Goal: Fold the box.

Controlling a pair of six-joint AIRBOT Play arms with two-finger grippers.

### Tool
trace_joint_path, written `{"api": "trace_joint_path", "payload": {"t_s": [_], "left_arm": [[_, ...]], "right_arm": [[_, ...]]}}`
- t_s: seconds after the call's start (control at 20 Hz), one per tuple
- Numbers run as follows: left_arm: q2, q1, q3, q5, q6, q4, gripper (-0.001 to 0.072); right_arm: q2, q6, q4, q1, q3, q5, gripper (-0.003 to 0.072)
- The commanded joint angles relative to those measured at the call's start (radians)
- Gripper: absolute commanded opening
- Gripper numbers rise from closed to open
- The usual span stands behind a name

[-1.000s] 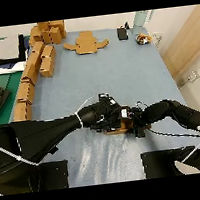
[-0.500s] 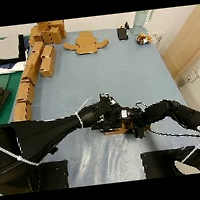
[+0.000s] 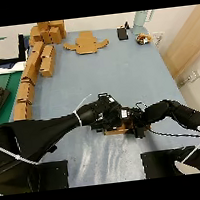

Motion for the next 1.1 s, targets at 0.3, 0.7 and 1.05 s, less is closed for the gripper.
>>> {"api": "trace_joint_path", "payload": {"t_s": [0.3,0.7,1.05], "left_arm": [[0.024,0.144,0.113,-0.164,0.137,-0.233,0.0404],[0.024,0.285,0.183,-0.351,0.283,-0.394,0.0404],[0.024,0.363,0.272,-0.485,0.484,-0.325,0.0236]], "right_arm": [[0.000,0.000,0.001,0.000,0.000,-0.001,0.0468],[0.000,0.000,0.001,0.000,0.000,-0.001,0.0468],[0.001,0.000,0.001,0.000,0.000,-0.001,0.0468]]}}
